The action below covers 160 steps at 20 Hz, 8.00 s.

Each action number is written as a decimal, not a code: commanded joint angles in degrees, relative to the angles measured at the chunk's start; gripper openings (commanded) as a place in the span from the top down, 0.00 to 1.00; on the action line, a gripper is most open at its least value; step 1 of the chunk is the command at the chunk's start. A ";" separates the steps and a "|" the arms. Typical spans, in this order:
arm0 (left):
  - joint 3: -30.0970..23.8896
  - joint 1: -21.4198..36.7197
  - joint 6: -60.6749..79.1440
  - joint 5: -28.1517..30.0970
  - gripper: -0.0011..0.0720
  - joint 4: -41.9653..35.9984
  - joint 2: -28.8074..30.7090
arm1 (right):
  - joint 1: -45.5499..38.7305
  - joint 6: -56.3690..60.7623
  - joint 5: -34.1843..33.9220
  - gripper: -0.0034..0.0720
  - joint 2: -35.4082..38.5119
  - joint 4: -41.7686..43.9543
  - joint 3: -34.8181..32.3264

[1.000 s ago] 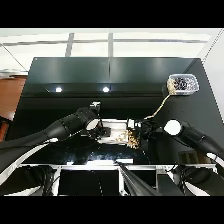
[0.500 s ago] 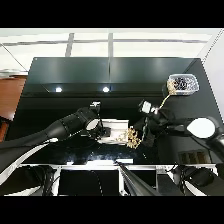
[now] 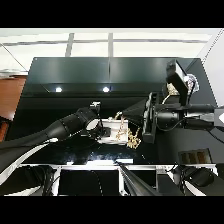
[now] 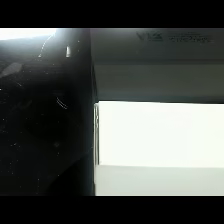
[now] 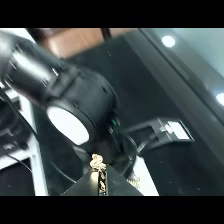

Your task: Fold the box and place the chain.

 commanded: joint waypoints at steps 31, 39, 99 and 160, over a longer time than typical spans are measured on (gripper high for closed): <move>0.02 0.02 0.00 -0.07 0.94 0.00 0.00 | 0.48 -21.35 -7.82 0.02 -10.75 -27.32 -25.16; 0.02 0.02 0.00 -0.04 0.94 -0.02 0.00 | 0.55 -27.80 -11.21 0.03 -12.22 -21.55 -25.16; 0.02 0.02 0.00 -0.04 0.94 -0.07 0.00 | 2.73 2.05 8.37 0.92 -5.42 -12.87 5.86; 0.02 0.02 0.00 -0.04 0.94 -0.04 0.00 | 1.49 -31.36 -14.14 0.25 -27.85 -17.44 -14.62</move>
